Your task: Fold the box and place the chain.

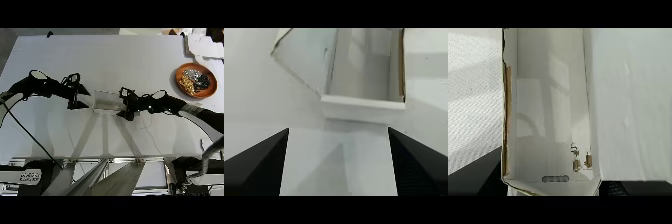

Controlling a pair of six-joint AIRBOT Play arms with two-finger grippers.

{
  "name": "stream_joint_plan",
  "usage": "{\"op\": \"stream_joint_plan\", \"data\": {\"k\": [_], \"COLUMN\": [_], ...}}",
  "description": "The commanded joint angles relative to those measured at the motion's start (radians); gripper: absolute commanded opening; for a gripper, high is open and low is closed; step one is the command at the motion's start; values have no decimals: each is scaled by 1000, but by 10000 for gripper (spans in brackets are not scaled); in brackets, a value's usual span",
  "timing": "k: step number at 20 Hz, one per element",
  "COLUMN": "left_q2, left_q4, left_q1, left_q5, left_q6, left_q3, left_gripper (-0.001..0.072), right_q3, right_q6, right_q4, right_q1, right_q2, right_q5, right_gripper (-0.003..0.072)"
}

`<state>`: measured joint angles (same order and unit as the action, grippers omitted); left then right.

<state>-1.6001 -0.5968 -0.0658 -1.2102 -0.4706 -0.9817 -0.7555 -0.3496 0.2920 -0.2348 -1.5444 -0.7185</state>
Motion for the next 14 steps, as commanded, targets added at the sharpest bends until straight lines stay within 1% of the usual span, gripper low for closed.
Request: {"op": "stream_joint_plan", "data": {"k": [1, 8, 11, 14], "left_q2": [-19, -19, -19, -20], "left_q4": [94, -13, 1, 28], "left_q1": [-3, -3, -3, -10], "left_q5": [-2, -12, -37, -37], "left_q6": [-206, -169, -154, -153], "left_q3": [0, 0, 0, 0], "left_gripper": [715, 715, 715, 714], "right_q3": [-1, -1, -1, -1], "right_q6": [0, 0, 0, 0], "right_q4": [0, 0, 0, 0], "right_q1": [0, 0, 0, 0], "right_q2": [0, 0, 0, 0], "right_q5": [0, 0, 0, 0], "right_gripper": [376, 376, 376, 376]}}
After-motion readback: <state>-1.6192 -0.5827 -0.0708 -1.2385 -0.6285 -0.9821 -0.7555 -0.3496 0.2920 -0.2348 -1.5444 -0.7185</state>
